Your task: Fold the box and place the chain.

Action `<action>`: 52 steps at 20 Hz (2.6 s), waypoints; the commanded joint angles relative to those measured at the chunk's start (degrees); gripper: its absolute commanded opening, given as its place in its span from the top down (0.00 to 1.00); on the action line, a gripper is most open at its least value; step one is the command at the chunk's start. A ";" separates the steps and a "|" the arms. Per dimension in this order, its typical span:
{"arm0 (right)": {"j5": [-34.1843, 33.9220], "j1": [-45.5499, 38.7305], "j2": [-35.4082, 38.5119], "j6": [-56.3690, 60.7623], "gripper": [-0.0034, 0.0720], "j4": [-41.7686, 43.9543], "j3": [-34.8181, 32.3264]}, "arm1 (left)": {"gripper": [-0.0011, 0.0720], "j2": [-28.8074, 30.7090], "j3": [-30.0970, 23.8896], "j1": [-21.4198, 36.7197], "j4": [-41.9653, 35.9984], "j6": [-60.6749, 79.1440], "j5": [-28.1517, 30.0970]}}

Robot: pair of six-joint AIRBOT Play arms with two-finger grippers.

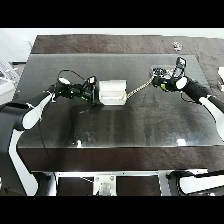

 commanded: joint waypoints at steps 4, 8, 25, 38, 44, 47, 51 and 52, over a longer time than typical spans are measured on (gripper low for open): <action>-3.65 1.42 -7.58 -5.49 0.29 10.21 5.18 | 0.50 0.00 0.00 0.04 -0.11 0.02 -0.15; -3.65 2.40 -12.83 -5.49 0.30 11.67 10.45 | 0.50 -0.02 0.00 0.04 -0.13 0.02 -0.37; -3.89 5.11 -4.74 -8.63 0.95 11.37 12.04 | 0.50 -0.02 0.00 0.04 -0.26 0.02 -0.37; 2.95 23.43 17.75 -11.47 0.95 3.39 11.91 | 0.50 -0.02 0.00 0.04 -0.24 0.02 -0.35; 5.57 30.82 21.49 -11.47 0.95 1.90 11.91 | 0.50 0.00 0.00 0.04 -0.24 0.02 -0.33; 7.89 33.16 22.40 -11.47 0.95 1.88 11.89 | 0.50 0.00 0.00 0.04 -0.24 0.04 -0.35; 10.67 34.88 22.77 -11.02 0.95 0.83 11.41 | 0.50 -0.02 0.00 0.04 -0.24 0.04 -0.35; 10.84 34.86 22.77 -10.78 0.95 0.85 10.73 | 0.50 -0.02 0.00 0.04 -0.24 0.02 -0.35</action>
